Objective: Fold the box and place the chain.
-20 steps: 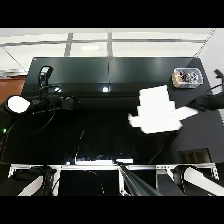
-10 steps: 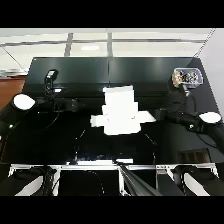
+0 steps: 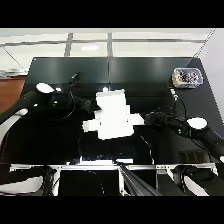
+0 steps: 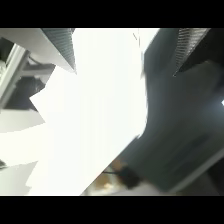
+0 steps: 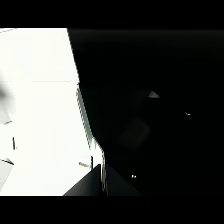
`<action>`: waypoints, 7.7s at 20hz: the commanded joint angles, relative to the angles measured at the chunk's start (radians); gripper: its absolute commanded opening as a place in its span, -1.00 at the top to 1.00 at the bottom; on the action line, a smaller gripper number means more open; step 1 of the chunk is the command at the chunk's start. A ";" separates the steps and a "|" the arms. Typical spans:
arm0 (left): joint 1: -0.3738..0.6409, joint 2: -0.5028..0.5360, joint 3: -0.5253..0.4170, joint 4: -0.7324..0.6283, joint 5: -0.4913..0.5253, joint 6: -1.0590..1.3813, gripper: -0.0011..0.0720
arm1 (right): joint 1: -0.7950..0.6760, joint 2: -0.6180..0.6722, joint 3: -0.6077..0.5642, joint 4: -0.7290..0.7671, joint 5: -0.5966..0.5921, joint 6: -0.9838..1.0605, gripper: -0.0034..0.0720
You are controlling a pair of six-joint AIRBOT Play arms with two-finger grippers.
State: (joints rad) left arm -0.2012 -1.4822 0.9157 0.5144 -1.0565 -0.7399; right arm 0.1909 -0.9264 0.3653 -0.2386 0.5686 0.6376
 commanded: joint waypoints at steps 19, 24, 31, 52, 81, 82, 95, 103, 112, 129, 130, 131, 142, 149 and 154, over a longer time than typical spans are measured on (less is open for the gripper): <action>-0.057 -0.290 0.287 0.163 -0.327 0.269 0.72 | 0.011 0.001 -0.002 -0.002 0.023 0.002 0.87; -0.057 -0.285 0.287 0.161 -0.329 0.269 0.90 | 0.004 0.002 0.004 -0.014 0.048 -0.001 -0.62; -0.107 -0.104 0.248 0.222 -0.291 0.265 0.91 | -0.095 0.002 0.309 -0.584 0.549 -0.034 -0.66; -0.244 -0.027 0.025 0.244 0.123 0.759 0.90 | 0.211 -0.014 0.066 -0.625 0.153 -0.453 -0.97; -0.244 -0.046 0.025 0.233 0.140 0.760 0.90 | 0.171 -0.138 0.164 -0.284 0.036 -0.873 -0.95; -0.244 -0.046 0.025 0.233 0.140 0.760 0.90 | 0.157 -0.153 0.168 -0.246 0.037 -0.896 -0.95; -0.244 -0.043 0.030 0.234 0.128 0.760 0.90 | 0.098 -0.198 0.171 -0.110 0.151 -1.020 -0.95; -0.254 -0.035 0.030 0.237 0.119 0.762 0.90 | 0.156 -0.272 0.170 -0.193 0.198 -1.016 -0.95; -0.254 -0.035 0.030 0.236 0.119 0.759 0.90 | 0.148 -0.313 0.171 -0.268 0.164 -1.036 -0.95; -0.254 -0.035 0.030 0.235 0.118 0.759 0.90 | 0.149 -0.356 0.200 -0.289 0.151 -0.972 -0.95; -0.254 -0.035 0.030 0.233 0.118 0.759 0.90 | 0.153 -0.356 0.200 -0.295 0.151 -0.971 -0.95; -0.254 -0.035 0.030 0.233 0.118 0.759 0.90 | 0.159 -0.356 0.200 -0.306 0.151 -0.970 -0.95; -0.254 -0.036 0.030 0.233 0.118 0.759 0.90 | 0.172 -0.369 0.214 -0.301 0.151 -0.959 -0.94; -0.254 -0.036 0.030 0.233 0.118 0.759 0.90 | 0.172 -0.369 0.214 -0.313 0.152 -0.954 -0.95; -0.254 -0.035 0.030 0.232 0.115 0.759 0.89 | 0.172 -0.369 0.214 -0.313 0.152 -0.953 -0.94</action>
State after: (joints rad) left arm -0.4553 -1.5185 0.9451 0.7471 -0.9386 0.0185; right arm 0.3622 -1.2945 0.5785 -0.5480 0.7204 -0.3168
